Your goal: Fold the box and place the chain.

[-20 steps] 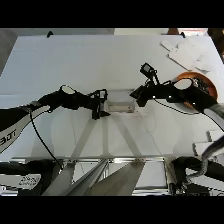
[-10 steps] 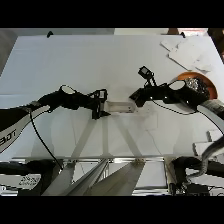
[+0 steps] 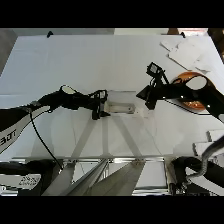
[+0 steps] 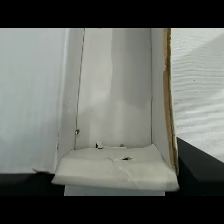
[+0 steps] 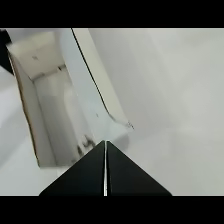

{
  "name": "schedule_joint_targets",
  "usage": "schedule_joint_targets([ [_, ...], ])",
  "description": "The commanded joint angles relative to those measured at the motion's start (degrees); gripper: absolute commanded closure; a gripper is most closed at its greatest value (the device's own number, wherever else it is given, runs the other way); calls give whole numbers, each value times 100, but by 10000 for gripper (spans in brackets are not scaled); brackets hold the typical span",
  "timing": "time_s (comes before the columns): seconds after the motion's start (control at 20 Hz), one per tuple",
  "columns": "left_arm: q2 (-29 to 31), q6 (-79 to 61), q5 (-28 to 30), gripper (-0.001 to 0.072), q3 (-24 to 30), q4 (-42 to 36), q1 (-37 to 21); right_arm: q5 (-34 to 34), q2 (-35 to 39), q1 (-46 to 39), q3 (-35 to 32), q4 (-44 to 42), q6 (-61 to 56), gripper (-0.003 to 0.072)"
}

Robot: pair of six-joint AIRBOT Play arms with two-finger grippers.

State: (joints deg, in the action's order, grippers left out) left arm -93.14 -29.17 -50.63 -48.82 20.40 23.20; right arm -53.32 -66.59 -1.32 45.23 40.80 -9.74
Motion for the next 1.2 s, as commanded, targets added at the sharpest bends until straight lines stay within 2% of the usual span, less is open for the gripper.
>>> schedule_joint_targets([
  [0.0, 0, 4, 7, 387, 2, -9, 2, -122, 118, -76, -140, 570, 531, 679],
  [0.15, 0, 4, 7, 387, 2, -9, 2, -376, -192, -76, -221, 573, 1788, 676],
  [0.2, 0, 7, 7, 387, 2, -9, 2, -369, -302, -76, -221, 525, 2026, 616],
  [0.25, 0, 4, 7, 387, 2, -9, 2, -334, -424, -76, -221, 435, 2175, 477],
  [0.3, 0, 4, 4, 387, 2, -9, 2, -302, -551, -76, -221, 365, 2350, 403],
  [0.35, 0, 4, 7, 387, 2, -9, 2, -310, -699, -70, -221, 352, 2568, 399],
  [0.7, 0, 4, 7, 387, 2, -9, 2, -66, -1381, 426, -221, 92, 2964, 406],
  [0.8, 0, 4, 7, 387, 2, -9, 2, -2, -1392, 472, -221, 24, 2973, 505],
  [0.95, 0, 4, 7, 387, 2, -9, 2, 4, -1392, 470, -221, -232, 2975, 524],
  [1.05, 0, 4, 7, 387, 2, -9, 2, 11, -1392, 470, -221, -400, 2975, 641],
  [1.15, 0, 4, 7, 387, 2, -9, 2, 46, -1392, 470, -221, -413, 2973, 641],
])
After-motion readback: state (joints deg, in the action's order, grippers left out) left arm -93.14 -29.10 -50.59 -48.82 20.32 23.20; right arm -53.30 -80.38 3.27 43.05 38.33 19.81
